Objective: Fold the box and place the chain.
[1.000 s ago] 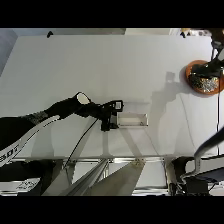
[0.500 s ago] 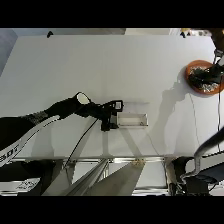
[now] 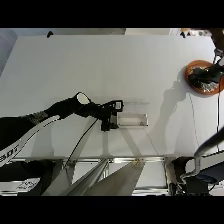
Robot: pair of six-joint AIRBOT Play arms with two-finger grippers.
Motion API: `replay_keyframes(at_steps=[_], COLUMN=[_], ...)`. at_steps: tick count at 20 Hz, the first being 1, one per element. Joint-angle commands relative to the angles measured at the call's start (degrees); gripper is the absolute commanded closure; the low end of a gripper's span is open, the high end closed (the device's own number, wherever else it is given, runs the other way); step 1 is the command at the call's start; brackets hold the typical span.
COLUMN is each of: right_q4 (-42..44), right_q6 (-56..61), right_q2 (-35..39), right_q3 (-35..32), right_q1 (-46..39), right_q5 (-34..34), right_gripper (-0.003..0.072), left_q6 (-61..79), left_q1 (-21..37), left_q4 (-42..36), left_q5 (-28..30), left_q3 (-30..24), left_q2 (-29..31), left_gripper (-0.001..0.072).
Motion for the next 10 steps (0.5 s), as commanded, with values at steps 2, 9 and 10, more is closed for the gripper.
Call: replay_keyframes(at_steps=[2, 9, 10], right_q4=[0.3, -2.6, -2.6], right_q6=[-0.8, -3.8, -4.8], right_q2=[-0.3, 8.5, 10.6], right_q3=[0.0, 0.0, 0.0], right_q1=[0.0, 0.0, 0.0], right_q5=[0.6, 0.9, 1.3], right_gripper=[0.0671, 0.0671, 0.0671], left_q6=[0.0, 0.0, 0.0], left_q1=[0.0, 0.0, 0.0], left_q4=[0.0, 0.0, 0.0], left_q5=[0.0, 0.0, 0.0], left_q3=[0.0, 0.0, 0.0], left_q2=[0.0, 0.0, 0.0], left_gripper=[0.0497, 0.0497, 0.0497])
